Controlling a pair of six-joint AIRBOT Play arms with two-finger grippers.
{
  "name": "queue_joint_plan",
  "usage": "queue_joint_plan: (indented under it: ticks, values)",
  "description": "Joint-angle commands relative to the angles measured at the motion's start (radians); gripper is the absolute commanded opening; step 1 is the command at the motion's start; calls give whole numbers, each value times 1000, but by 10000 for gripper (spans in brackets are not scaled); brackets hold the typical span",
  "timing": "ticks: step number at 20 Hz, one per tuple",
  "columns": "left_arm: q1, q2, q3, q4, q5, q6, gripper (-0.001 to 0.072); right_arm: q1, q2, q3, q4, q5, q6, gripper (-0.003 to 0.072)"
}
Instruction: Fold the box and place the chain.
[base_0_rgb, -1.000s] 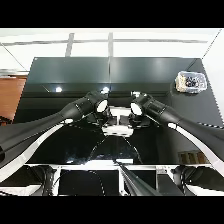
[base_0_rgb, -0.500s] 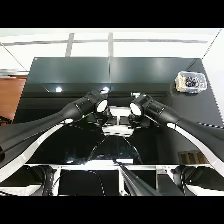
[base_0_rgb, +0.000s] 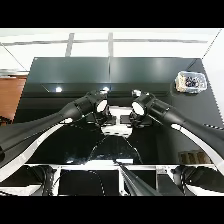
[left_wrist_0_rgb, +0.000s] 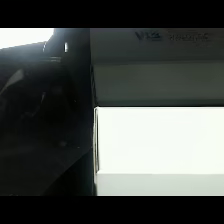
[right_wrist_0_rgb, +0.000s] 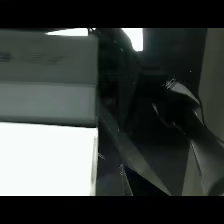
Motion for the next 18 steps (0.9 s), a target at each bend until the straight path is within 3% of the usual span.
queue_joint_plan:
  ticks: [1, 4, 7, 9, 11, 13, 14, 15, 18]
  values:
    - [1, 0, 0, -4, 4, 0, 29, -3, 107, 1, -14, 7, -73, 285]
    - [0, 0, 0, -4, 4, 0, 29, -18, 273, 1, -117, 56, -83, 285]
    - [0, 0, 0, -4, 5, 0, 29, -61, 406, -4, -460, 212, -80, 285]
    - [0, 0, 0, -4, 5, 0, 29, -134, 432, -19, -623, 231, -80, 285]
    - [1, 0, 0, -4, 5, 0, 29, -256, 431, -77, -691, 106, -80, 285]
    - [1, 0, 0, -4, 5, 0, 29, -406, 423, -161, -679, -135, -53, 289]
    - [1, 0, 0, -4, 5, 0, 29, -484, 410, -198, -654, -270, -31, 564]
    - [1, 0, 0, -3, 6, 0, 29, -555, 382, -217, -613, -375, -39, 720]
    - [1, 0, 0, -4, 5, 0, 29, -749, 222, -143, -339, -538, -146, 720]
